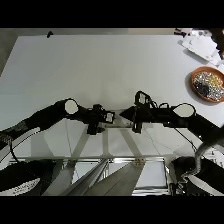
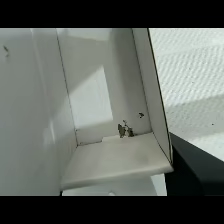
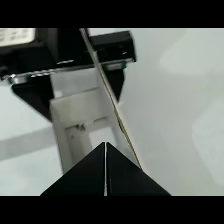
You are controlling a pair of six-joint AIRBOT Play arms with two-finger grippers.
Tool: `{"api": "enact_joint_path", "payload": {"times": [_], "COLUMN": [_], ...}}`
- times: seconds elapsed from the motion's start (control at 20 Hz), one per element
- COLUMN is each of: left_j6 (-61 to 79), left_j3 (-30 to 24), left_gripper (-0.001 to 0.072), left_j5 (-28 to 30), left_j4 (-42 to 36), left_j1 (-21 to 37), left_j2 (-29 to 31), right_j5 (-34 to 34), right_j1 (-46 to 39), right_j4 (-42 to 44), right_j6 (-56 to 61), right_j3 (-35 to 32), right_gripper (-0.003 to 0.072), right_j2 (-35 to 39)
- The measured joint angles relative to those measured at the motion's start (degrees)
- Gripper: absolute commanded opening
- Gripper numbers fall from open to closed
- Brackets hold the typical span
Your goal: Fold the box and place the chain.
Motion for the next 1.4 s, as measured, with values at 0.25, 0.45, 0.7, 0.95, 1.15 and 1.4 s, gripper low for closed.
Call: {"api": "enact_joint_path", "payload": {"times": [0.25, 0.45, 0.7, 0.95, 1.15, 1.4], "left_j6": [-1.03, -3.91, -7.26, -11.02, -14.69, -17.18], "left_j3": [0.02, 0.02, 0.02, 0.02, 0.04, 0.07], "left_gripper": [0.0692, 0.0695, 0.0699, 0.0696, 0.0692, 0.0613], "left_j5": [2.58, 3.78, 4.22, 3.41, 2.93, 1.97], "left_j4": [-0.33, -0.04, 0.76, 1.95, 2.45, 2.32], "left_j1": [-0.02, -0.02, -0.02, 0.0, -0.02, 0.02], "left_j2": [-0.35, -0.39, -0.31, -0.28, -0.96, -2.25], "right_j5": [4.31, 5.42, 5.81, 5.9, 5.9, 5.88], "right_j1": [0.02, 0.02, 0.02, 0.02, 0.02, 0.02], "right_j4": [-7.23, -8.85, -9.44, -9.55, -9.55, -9.46], "right_j6": [5.75, 6.93, 7.3, 7.39, 7.39, 7.39], "right_j3": [0.0, 0.0, 0.0, 0.0, 0.0, 0.0], "right_gripper": [0.0011, 0.0011, 0.0011, 0.0011, 0.0011, 0.0011], "right_j2": [1.36, 1.57, 1.64, 1.64, 1.64, 1.64]}}
